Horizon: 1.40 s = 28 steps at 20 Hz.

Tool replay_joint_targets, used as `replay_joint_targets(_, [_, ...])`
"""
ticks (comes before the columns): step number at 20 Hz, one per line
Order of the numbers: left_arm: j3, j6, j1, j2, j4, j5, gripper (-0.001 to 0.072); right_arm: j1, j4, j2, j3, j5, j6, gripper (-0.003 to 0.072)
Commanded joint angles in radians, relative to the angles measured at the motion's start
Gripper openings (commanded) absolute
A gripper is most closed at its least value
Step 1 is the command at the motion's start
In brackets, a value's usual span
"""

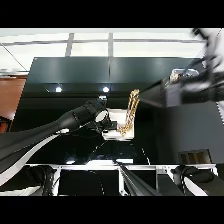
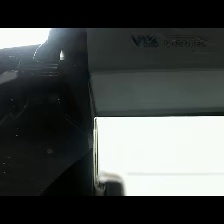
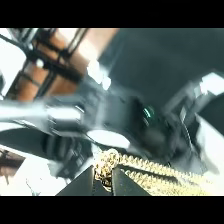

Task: Fold the box and place the chain.

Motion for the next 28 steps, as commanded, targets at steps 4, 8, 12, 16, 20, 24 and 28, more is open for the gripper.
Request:
replay_joint_targets(4, [0.001, 0.0, 0.0, 0.0, 0.0, 0.0, 0.0031, 0.073, -0.044, -0.002, -0.317, -0.199, 0.001, 0.002])
replay_joint_targets(8, [0.001, 0.0, 0.0, 0.0, 0.001, 0.0, 0.0031, 0.125, -0.125, -0.002, -0.408, -0.278, 0.02, 0.002])
replay_joint_targets(12, [0.001, 0.0, 0.0, 0.0, 0.0, 0.001, 0.0031, 0.153, -0.192, -0.002, -0.421, -0.359, 0.071, 0.0215])
replay_joint_targets(16, [0.001, 0.0, 0.0, 0.0, 0.0, 0.004, 0.003, 0.075, -0.301, -0.001, -0.38, -0.272, 0.067, 0.028])
replay_joint_targets(20, [0.001, 0.0, 0.0, 0.0, 0.0, 0.002, 0.0031, -0.063, -0.411, 0.001, -0.298, -0.137, 0.061, 0.0278])
replay_joint_targets(24, [-0.001, 0.0, 0.0, -0.001, 0.0, -0.008, 0.0031, -0.138, -0.46, 0.001, -0.295, -0.112, 0.061, 0.0278])
replay_joint_targets(28, [-0.001, 0.0, 0.0, 0.0, 0.006, 0.0, 0.0031, -0.138, -0.498, 0.001, -0.295, -0.098, 0.06, 0.0278])
